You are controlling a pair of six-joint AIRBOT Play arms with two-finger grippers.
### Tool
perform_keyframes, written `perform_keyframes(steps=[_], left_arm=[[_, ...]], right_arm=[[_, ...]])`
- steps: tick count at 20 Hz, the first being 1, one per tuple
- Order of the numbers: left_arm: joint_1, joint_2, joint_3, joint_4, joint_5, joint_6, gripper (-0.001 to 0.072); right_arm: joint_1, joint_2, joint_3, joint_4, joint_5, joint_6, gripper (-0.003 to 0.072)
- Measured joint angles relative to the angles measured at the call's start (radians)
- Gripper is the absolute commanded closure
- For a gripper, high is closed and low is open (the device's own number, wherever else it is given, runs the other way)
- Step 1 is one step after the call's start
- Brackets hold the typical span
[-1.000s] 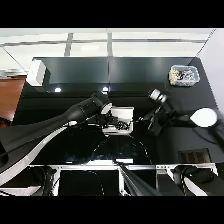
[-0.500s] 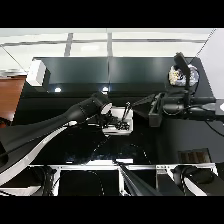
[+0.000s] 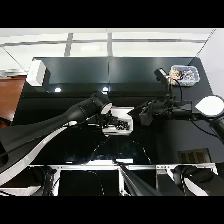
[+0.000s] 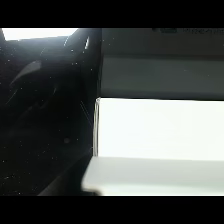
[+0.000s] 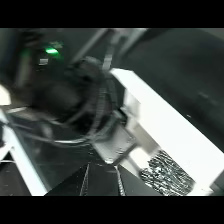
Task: Fold the box and place the chain.
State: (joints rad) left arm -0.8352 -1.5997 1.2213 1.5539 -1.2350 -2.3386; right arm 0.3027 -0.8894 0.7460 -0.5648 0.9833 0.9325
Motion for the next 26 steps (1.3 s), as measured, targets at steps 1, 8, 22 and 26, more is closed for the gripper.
perform_keyframes(steps=[1,8,22,26], left_arm=[[0.0,0.0,0.0,0.0,0.0,0.0,0.0684],[0.004,-0.002,0.002,-0.011,0.013,0.002,0.0682],[0.039,0.235,0.051,0.089,-0.058,0.179,0.0219],[0.259,0.455,-0.117,0.079,-0.043,0.306,0.0229]], right_arm=[[-0.017,-0.002,-0.001,-0.002,0.003,0.0,0.0468],[-0.113,-0.006,-0.006,-0.023,0.057,0.003,0.0468],[-0.251,-0.006,-0.006,-0.103,0.071,-0.003,0.0469],[-0.351,-0.006,-0.006,-0.135,0.09,0.003,0.0469]])
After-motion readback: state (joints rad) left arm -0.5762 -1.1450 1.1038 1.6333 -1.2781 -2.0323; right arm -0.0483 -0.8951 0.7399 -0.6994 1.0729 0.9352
